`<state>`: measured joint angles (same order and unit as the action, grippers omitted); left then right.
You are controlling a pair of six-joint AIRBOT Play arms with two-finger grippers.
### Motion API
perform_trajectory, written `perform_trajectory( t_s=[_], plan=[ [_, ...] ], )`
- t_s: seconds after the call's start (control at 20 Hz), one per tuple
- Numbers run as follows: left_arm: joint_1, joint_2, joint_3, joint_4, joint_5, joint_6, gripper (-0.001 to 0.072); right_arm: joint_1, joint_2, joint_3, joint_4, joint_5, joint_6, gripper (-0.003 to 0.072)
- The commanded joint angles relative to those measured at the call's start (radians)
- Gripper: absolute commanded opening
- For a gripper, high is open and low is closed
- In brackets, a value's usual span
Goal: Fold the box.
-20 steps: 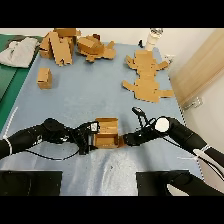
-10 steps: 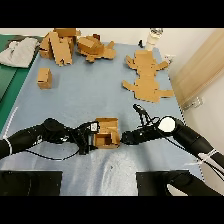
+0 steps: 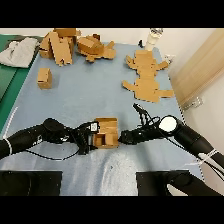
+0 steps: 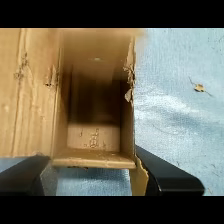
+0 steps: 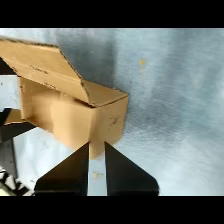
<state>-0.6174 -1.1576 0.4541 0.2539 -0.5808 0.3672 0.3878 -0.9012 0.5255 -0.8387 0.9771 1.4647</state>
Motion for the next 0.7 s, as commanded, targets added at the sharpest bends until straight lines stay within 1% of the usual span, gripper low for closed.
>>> perform_trajectory(
  t_s=[0.0,0.2,0.25,0.3,0.35,0.55,0.65],
  plan=[
    [0.0,0.0,0.0,0.001,-0.002,0.0,0.0297,0.001,0.001,0.001,0.013,0.001,-0.007,0.0165],
    [0.0,-0.001,0.0,0.001,-0.002,0.0,0.0297,0.001,0.001,0.001,0.005,-0.003,-0.008,0.0165],
    [0.0,0.0,0.0,0.001,-0.002,0.0,0.0297,0.001,0.0,0.001,0.004,-0.011,-0.01,0.0212],
    [0.0,0.0,0.0,0.001,-0.002,0.0,0.0297,0.001,0.0,0.001,0.004,-0.019,-0.022,0.037],
    [0.0,0.0,0.0,0.001,-0.002,0.0,0.0297,0.001,0.0,0.001,0.004,-0.026,-0.037,0.0404],
    [0.0,0.0,0.0,0.001,-0.002,0.0,0.0297,0.024,-0.013,0.001,-0.006,-0.093,-0.043,0.0401],
    [0.0,0.0,0.0,0.001,-0.002,0.0,0.0297,0.087,-0.023,0.001,-0.073,-0.133,0.026,0.0399]
  ],
)
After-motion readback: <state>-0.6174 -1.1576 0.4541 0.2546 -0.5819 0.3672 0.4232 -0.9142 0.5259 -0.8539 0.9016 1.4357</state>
